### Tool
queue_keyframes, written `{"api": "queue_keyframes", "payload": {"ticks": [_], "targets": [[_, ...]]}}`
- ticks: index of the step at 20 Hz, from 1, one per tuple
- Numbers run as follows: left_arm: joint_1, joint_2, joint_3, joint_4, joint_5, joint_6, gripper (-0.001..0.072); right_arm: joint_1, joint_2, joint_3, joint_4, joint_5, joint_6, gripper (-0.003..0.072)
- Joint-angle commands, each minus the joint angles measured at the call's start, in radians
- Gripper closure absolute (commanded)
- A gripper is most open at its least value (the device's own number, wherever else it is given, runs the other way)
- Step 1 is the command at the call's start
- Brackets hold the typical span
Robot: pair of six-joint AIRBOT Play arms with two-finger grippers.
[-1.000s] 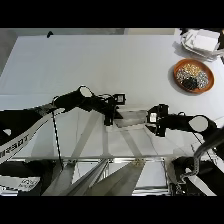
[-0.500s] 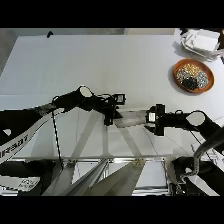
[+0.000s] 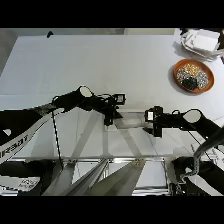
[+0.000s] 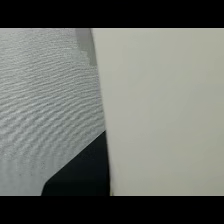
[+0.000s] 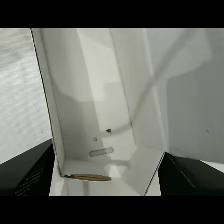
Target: Fold the box and place the chain.
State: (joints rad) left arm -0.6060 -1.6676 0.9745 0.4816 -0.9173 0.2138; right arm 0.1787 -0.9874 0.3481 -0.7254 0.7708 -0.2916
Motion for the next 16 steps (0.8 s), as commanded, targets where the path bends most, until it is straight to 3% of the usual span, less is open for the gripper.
{"api": "queue_keyframes", "payload": {"ticks": [1,16], "targets": [[0.000,0.000,0.000,-0.002,0.000,-0.001,0.0700,0.001,-0.020,0.000,0.000,0.039,0.005,0.0042],[0.000,0.000,0.000,-0.002,0.000,-0.001,0.0700,0.001,-0.115,0.002,0.082,0.029,-0.110,0.0088]]}}
